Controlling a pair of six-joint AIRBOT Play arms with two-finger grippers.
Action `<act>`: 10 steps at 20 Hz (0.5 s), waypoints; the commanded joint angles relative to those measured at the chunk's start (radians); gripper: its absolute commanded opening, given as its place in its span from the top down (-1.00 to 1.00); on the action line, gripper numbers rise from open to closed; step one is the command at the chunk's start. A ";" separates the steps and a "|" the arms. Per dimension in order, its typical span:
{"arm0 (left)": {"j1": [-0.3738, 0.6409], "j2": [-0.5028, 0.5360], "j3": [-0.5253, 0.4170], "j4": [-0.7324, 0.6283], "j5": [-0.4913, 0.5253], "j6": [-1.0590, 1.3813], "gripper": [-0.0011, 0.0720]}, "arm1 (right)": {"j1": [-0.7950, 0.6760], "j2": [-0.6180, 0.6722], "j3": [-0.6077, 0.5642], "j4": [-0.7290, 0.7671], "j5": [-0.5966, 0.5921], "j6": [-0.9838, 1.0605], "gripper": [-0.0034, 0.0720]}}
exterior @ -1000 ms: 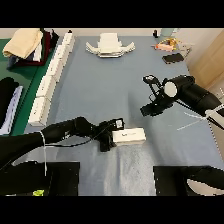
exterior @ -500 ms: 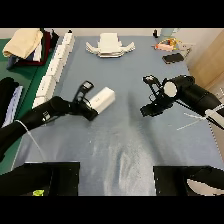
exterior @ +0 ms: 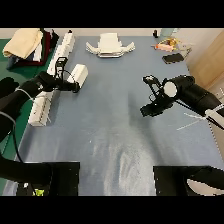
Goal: Fold the box.
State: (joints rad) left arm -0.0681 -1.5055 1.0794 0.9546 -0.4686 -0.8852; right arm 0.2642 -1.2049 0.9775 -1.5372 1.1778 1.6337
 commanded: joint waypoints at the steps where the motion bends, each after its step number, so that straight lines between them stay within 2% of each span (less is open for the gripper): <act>1: 0.039 -0.169 0.202 0.151 -0.047 -0.171 -0.19 | -0.001 -0.001 0.001 0.000 0.000 0.000 0.90; 5: 0.039 -0.279 0.380 0.212 -0.063 -0.235 -0.19 | -0.001 -0.001 0.001 0.000 0.000 0.000 0.90; 10: 0.048 -0.367 0.522 0.394 -0.105 -0.449 -0.19 | -0.001 -0.001 0.001 0.000 0.000 0.000 0.90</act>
